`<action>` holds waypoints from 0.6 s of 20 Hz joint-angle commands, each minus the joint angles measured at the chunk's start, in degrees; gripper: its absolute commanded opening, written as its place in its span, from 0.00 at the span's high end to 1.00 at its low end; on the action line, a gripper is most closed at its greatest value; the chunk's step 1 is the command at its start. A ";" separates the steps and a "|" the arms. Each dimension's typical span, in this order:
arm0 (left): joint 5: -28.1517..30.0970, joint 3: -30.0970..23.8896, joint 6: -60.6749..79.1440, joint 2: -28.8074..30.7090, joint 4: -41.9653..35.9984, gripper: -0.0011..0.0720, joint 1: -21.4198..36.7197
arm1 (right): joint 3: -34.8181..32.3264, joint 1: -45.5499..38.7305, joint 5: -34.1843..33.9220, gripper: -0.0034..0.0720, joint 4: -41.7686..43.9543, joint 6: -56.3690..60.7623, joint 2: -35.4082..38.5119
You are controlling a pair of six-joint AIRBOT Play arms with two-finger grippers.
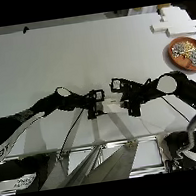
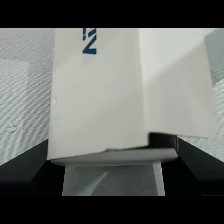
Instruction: Fold the box and place the chain.
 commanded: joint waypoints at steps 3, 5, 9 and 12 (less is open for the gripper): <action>-0.09 0.00 0.15 0.00 0.02 0.70 0.02 | -0.04 0.44 -2.51 0.73 -2.75 0.50 1.90; -0.09 0.00 0.15 0.00 0.02 0.70 0.02 | -0.48 0.44 -2.62 0.73 -2.80 0.92 1.90; -0.09 0.00 0.15 0.00 0.02 0.70 0.02 | -3.04 0.44 -5.84 0.73 -2.80 1.46 1.90; -0.09 0.00 0.13 0.00 0.00 0.70 0.02 | -3.08 0.44 -7.61 0.73 -2.56 2.38 1.90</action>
